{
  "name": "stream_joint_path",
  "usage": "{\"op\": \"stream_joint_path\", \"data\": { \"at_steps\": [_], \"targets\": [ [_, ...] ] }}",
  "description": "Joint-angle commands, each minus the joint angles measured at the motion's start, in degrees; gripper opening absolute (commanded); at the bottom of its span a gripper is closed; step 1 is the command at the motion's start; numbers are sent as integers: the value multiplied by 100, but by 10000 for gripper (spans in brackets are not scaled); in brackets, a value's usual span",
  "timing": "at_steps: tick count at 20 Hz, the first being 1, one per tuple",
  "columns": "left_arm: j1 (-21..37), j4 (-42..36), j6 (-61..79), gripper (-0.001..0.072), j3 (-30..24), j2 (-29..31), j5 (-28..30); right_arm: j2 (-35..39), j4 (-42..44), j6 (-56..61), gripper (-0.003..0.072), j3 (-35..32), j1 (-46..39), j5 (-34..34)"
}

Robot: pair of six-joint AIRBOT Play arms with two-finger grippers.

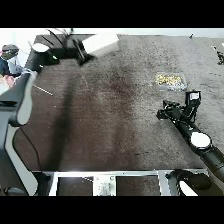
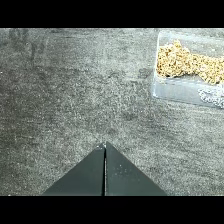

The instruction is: Fold the box and place the chain.

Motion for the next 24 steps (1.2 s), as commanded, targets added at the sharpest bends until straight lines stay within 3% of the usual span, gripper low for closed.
{"op": "stream_joint_path", "data": {
  "at_steps": [1,3,6,10,13,20,24],
  "targets": [
    [675,-39,-719,12,72,542,1797,4,0,2,9,-2,7,2],
    [1165,-2,-1314,12,72,647,2197,4,2,2,10,-2,7,2],
    [1891,179,-2306,12,-52,649,2328,4,2,2,10,-2,7,2],
    [2522,1882,-3539,11,-649,645,2328,4,2,2,10,-2,7,2],
    [2638,2776,-3860,11,-1189,632,2570,4,2,2,10,-2,7,2],
    [2638,2894,-3840,11,-2240,282,3427,4,2,2,10,-2,7,2],
    [2638,2986,-3838,12,-2358,61,3432,4,0,2,10,-2,7,2]
  ]
}}
